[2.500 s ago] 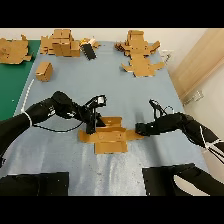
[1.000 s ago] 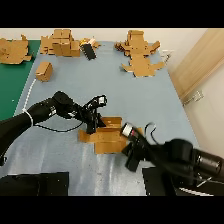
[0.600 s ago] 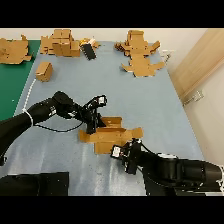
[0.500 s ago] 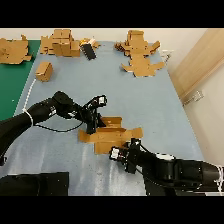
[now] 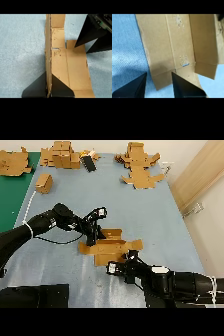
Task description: Fold the box.
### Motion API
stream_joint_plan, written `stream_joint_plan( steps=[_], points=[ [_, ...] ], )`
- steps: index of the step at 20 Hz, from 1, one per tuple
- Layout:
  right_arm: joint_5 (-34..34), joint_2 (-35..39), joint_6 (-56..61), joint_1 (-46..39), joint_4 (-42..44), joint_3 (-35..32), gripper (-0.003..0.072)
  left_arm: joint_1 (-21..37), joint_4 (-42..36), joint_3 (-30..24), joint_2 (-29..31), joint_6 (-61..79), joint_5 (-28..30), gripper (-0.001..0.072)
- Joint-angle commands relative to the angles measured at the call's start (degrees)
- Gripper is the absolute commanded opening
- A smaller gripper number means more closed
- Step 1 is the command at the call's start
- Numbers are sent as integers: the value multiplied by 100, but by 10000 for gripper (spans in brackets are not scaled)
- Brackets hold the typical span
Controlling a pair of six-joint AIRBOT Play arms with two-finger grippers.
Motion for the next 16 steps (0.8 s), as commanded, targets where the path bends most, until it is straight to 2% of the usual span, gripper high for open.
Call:
stream_joint_plan(
  steps=[1,7,10,13,16],
  points=[
    [85,-96,4,7,-155,-2,479,0,4,2,-2,0,7,12],
    [79,-94,66,4,-385,138,479,0,2,2,-2,0,7,11],
    [70,-94,232,4,-820,157,479,0,2,2,-2,0,7,11],
    [-15,-94,1045,4,-1574,157,479,0,2,2,-2,0,7,12],
    [-13,-94,1165,4,-1674,160,479,0,2,2,-2,0,7,11]
  ],
)
